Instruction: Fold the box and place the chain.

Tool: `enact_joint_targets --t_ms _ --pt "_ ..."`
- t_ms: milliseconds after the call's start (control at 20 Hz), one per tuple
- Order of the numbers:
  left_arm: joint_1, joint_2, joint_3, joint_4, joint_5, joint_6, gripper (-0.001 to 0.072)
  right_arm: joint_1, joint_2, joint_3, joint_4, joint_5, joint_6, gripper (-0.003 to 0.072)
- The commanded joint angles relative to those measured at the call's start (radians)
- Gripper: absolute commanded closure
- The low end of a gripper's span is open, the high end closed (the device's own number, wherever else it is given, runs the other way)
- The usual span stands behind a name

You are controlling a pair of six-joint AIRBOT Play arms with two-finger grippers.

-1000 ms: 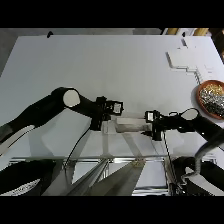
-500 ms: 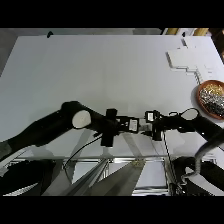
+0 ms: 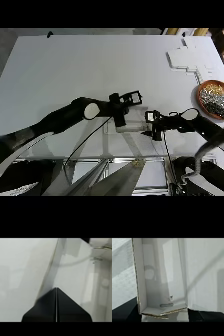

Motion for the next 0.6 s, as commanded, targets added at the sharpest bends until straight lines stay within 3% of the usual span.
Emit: enact_joint_targets --t_ms 0,250,400,550 --pt "0.031 -0.121 0.045 -0.05 0.018 -0.009 0.0707 0.0 0.001 0.0 0.0 0.001 0.0 0.035" --pt "0.029 -0.176 0.048 -0.078 -0.034 -0.007 0.0705 0.0 0.001 0.0 0.0 0.001 0.0 0.035" --pt "0.047 -0.093 0.048 -0.055 -0.07 -0.008 0.0702 0.0 0.001 0.0 0.0 0.001 0.0 0.035" --pt "0.069 0.043 0.048 0.024 -0.179 -0.012 0.0702 0.0 0.001 0.0 0.0 0.001 0.0 0.035"
